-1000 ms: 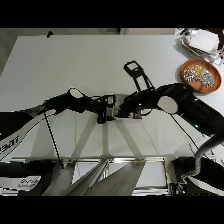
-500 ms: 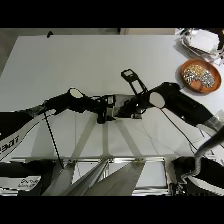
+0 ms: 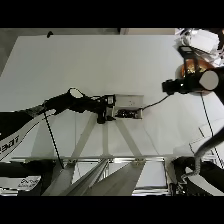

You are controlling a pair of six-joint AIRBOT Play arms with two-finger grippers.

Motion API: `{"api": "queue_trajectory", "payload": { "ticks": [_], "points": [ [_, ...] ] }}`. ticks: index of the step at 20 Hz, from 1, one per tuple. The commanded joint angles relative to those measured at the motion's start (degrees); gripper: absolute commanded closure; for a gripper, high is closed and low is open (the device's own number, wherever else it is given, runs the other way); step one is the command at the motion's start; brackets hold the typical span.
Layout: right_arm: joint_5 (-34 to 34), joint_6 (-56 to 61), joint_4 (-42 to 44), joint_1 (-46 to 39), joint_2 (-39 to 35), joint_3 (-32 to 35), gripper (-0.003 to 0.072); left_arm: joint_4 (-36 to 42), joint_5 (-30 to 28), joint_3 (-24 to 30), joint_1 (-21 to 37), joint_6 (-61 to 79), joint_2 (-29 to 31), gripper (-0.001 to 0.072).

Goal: Fold the box and place the chain.

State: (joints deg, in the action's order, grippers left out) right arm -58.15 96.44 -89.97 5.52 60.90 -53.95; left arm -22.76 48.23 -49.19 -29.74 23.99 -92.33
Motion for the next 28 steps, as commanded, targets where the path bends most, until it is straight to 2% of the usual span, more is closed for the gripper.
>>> {"api": "queue_trajectory", "payload": {
  "ticks": [1,4,8,11,12,13,16,18,20,21,22,25,26,28],
  "points": [
    [7.4,3.2,-1.6,-13.0,3.6,3.7,0.0344,0.0,0.0,0.0,0.0,0.0,0.0,0.0438],
    [15.0,4.5,-0.9,-18.0,9.7,4.4,0.0343,0.0,0.0,0.0,0.0,0.0,0.0,0.0438],
    [26.1,5.6,2.0,-18.4,17.1,4.4,0.0344,0.0,0.0,0.0,0.0,0.0,0.0,0.0438],
    [31.4,9.3,1.8,-18.4,22.0,4.4,0.0349,0.0,0.0,0.0,0.0,0.0,0.0,0.0438],
    [32.6,10.0,1.4,-18.4,23.1,4.4,0.0357,0.0,0.0,0.0,0.0,0.0,0.0,0.0438],
    [34.2,10.1,1.5,-18.4,24.0,4.5,0.0397,0.0,0.0,0.0,0.0,0.0,0.0,0.0438],
    [39.4,10.1,1.5,-18.4,24.7,4.4,0.0413,0.0,0.0,0.0,0.0,0.0,0.0,0.0438],
    [41.3,10.1,1.5,-18.4,24.7,4.5,0.0474,0.0,0.0,0.0,0.0,0.0,0.0,0.0438],
    [42.3,10.0,1.2,-18.4,24.8,4.4,0.0492,0.0,0.0,0.0,0.0,0.0,0.0,0.0438],
    [42.6,9.8,1.2,-18.4,24.8,4.4,0.0558,0.0,0.0,0.0,0.0,0.0,0.0,0.0438],
    [42.9,9.6,1.2,-18.4,24.8,4.4,0.0589,0.0,0.0,0.0,0.0,0.0,0.0,0.0438],
    [42.9,9.6,1.2,-18.4,25.2,4.4,0.0598,0.0,0.0,0.0,0.0,0.0,0.0,0.0438],
    [42.8,9.6,1.3,-18.4,25.5,4.4,0.0657,0.0,0.0,0.0,0.0,0.0,0.0,0.0438],
    [42.7,9.6,1.3,-18.4,26.3,4.4,0.0675,0.0,0.0,0.0,0.0,0.0,0.0,0.0438]
  ]
}}
